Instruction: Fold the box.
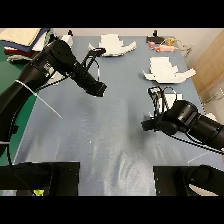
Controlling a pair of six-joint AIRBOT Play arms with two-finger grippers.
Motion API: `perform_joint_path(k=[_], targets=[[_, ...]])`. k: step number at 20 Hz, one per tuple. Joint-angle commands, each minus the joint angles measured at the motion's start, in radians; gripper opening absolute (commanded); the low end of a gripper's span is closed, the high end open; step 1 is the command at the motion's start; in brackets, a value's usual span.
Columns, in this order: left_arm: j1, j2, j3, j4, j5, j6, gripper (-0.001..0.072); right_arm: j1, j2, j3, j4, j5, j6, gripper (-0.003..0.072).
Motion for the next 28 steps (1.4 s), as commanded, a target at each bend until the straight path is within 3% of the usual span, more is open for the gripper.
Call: perform_joint_path(k=[1,3,6,9,13,16,21,25,28], targets=[[-0.001,0.0,0.0,0.0,0.043,0.0,0.0012,-0.034,0.001,0.029,-0.124,-0.159,0.017,0.0005],[-0.001,0.0,0.0,0.0,0.073,0.0,0.0012,-0.179,-0.002,0.102,-0.201,-0.277,-0.099,0.002],[-0.001,0.0,0.0,0.0,0.115,0.0,0.0012,-0.532,-0.005,0.211,-0.227,-0.28,-0.305,0.0249],[-0.001,0.0,0.0,0.0,0.119,-0.001,0.0014,-0.911,-0.07,0.278,-0.175,-0.197,-0.463,0.0395],[-0.001,0.0,0.0,-0.004,0.117,-0.039,0.0014,-1.263,-0.305,0.35,0.132,-0.106,-0.593,0.0394],[-0.001,0.0,0.0,-0.004,0.106,-0.07,0.0014,-1.362,-0.481,0.468,0.284,-0.159,-0.743,0.0395],[-0.001,0.0,0.0,-0.029,0.076,-0.079,0.0015,-1.382,-0.636,0.612,0.342,-0.194,-0.874,0.0394],[0.0,0.0,0.0,-0.03,0.06,-0.079,0.0014,-1.382,-0.721,0.629,0.364,-0.263,-0.958,0.0336],[-0.001,0.001,0.0,-0.031,0.06,-0.079,0.0014,-1.382,-0.731,0.629,0.461,-0.332,-1.047,0.0276]])
